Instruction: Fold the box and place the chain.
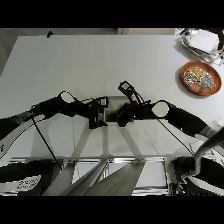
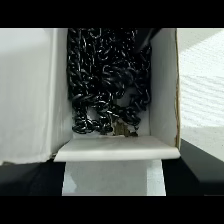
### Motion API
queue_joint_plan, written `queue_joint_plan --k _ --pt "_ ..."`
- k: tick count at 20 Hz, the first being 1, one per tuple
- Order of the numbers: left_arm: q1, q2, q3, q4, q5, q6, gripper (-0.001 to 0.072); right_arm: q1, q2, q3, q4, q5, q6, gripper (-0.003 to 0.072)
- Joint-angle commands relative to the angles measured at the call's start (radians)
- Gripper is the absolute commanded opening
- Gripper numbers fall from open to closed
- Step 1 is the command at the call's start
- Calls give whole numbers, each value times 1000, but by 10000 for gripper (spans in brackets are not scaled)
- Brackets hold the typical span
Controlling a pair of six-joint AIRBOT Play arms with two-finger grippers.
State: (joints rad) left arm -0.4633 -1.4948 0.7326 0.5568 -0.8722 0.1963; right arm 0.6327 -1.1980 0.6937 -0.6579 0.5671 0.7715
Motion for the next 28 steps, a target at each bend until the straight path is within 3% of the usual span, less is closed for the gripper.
queue_joint_plan --k 1,2,5,6,11,15,20,26,28 --pt "0 0 1 0 0 0 212 -39 -8 85 -34 136 13 235" --pt "0 0 1 0 0 0 212 -60 -8 131 -69 206 32 231" --pt "0 0 1 0 0 0 212 -137 1 286 -215 443 116 82" --pt "0 0 1 0 0 0 212 -167 14 325 -254 505 130 69" --pt "0 0 1 0 0 0 212 -354 127 410 -372 703 136 69" --pt "0 0 1 0 0 0 212 -460 164 409 -518 743 84 70" --pt "0 0 1 0 0 0 212 -527 126 407 -520 576 2 74" --pt "0 0 0 0 0 0 212 -527 -42 409 -509 122 151 78" --pt "0 0 1 0 0 0 212 -527 -155 447 -433 118 156 103"
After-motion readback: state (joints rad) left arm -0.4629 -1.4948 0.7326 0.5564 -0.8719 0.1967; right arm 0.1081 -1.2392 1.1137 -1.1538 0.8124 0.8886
